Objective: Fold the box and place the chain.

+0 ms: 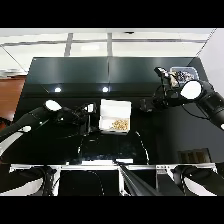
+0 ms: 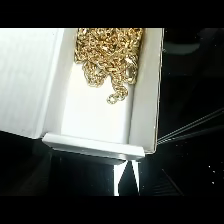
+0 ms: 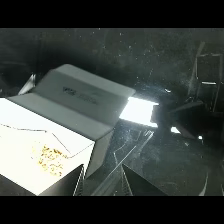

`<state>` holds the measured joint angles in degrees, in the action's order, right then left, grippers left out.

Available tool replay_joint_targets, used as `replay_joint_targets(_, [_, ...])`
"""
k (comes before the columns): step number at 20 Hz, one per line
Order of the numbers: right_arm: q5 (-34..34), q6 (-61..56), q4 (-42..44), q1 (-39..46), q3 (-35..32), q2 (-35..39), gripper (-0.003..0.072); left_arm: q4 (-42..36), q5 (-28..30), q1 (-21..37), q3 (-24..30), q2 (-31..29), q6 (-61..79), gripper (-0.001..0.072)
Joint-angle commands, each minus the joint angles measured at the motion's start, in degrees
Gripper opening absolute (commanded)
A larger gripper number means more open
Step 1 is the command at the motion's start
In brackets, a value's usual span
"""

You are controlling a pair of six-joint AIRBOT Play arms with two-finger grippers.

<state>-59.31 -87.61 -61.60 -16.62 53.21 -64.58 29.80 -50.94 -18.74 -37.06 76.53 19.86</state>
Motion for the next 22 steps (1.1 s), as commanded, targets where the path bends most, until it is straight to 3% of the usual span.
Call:
replay_joint_targets(1, [0.0, 0.0, 0.02, -0.04, -0.02, 0.02, 0.0285, 3.23, 1.07, -0.2, -0.09, 0.11, -0.35, 0.0707])
replay_joint_targets(3, [0.02, 0.0, 0.02, -0.04, -0.02, 0.02, 0.0285, 6.47, 1.22, -0.2, -0.68, 0.26, -0.94, 0.0707])
replay_joint_targets(8, [0.02, 0.0, 0.02, -0.04, -0.02, 0.02, 0.0285, 3.8, 0.39, -0.26, -2.82, 0.7, -0.79, 0.0702])
replay_joint_targets(11, [0.02, 0.0, 0.02, -0.04, -0.02, 0.02, 0.0285, 4.28, -3.74, -0.31, -2.99, 0.74, -0.59, 0.067])
replay_joint_targets(22, [0.02, 0.0, 0.02, -0.04, -0.02, 0.02, 0.0285, 1.09, -2.89, -0.79, -2.99, 1.77, -0.59, 0.0672])
